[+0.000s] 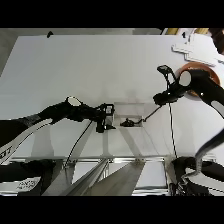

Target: Fold the box and place the chain.

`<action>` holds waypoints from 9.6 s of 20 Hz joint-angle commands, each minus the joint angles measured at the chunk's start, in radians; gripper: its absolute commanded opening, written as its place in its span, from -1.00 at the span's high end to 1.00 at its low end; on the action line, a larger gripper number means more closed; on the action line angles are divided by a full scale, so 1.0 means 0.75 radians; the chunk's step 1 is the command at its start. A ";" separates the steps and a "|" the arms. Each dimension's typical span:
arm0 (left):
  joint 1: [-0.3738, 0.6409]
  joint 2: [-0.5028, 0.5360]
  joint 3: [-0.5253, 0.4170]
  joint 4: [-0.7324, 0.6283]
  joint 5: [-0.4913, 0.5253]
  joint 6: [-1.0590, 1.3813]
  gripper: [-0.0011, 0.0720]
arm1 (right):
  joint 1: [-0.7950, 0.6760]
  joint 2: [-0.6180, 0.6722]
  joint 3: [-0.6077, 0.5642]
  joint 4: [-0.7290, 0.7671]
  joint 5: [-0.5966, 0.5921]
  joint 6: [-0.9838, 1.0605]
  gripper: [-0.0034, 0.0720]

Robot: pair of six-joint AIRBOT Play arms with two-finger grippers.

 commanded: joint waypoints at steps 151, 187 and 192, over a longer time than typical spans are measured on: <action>0.000 -0.001 0.001 0.000 0.001 0.000 0.41 | 0.633 0.411 -0.183 0.473 -0.259 -0.170 0.36; 0.000 -0.001 0.001 0.000 0.000 0.000 0.41 | -0.053 0.035 -0.211 0.128 -0.359 -0.133 0.18; 0.000 -0.001 0.001 0.000 0.001 0.000 0.41 | -0.048 0.035 -0.211 0.086 -0.359 -0.083 0.18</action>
